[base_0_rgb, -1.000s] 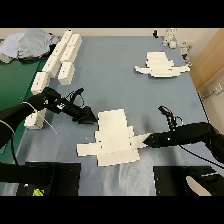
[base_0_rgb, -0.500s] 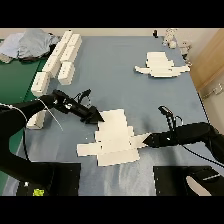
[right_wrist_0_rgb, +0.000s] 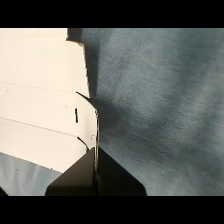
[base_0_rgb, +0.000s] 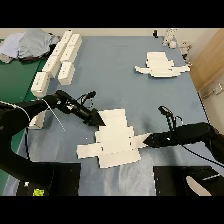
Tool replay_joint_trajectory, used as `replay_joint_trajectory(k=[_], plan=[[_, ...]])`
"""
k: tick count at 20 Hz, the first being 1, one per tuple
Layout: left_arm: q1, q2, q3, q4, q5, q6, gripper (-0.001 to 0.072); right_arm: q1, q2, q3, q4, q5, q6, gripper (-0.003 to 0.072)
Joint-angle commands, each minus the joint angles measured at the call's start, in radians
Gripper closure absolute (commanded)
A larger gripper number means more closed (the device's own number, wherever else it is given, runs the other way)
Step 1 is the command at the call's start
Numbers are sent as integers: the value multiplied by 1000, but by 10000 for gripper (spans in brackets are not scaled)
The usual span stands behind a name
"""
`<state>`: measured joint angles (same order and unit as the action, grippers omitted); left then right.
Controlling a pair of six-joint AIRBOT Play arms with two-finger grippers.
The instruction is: Fold the box.
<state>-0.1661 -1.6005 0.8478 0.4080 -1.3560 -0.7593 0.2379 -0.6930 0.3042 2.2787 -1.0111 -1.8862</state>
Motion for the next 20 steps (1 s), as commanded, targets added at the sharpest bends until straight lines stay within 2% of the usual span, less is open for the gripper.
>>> replay_joint_trajectory(k=[1, 8, 9, 10, 12, 14, 16, 18, 20], plan=[[-2, -1, 1, 0, -5, 37, 703, 1, 0, 0, -1, 1, 1, 687], [-2, -1, 5, -5, -6, 108, 696, 1, 0, 0, -1, 1, 1, 672], [-2, -1, 9, -5, -8, 116, 697, 1, 0, 0, -2, 1, 1, 590], [-3, 0, 13, -5, -13, 116, 697, 1, 0, 0, -7, 1, 1, 459], [-3, 0, 19, -7, -17, 116, 696, 0, 0, 7, -52, 1, 5, 433], [-3, 0, 36, -5, -17, 166, 697, -14, 0, 33, -156, 1, 51, 433], [-4, 11, 63, -8, -13, 287, 700, -42, 0, 85, -326, 1, 174, 432], [-20, 53, 74, -11, 8, 435, 702, -70, 0, 148, -522, -2, 327, 320], [-60, 133, 72, 0, 92, 546, 703, -98, -10, 203, -657, -3, 450, 307]])
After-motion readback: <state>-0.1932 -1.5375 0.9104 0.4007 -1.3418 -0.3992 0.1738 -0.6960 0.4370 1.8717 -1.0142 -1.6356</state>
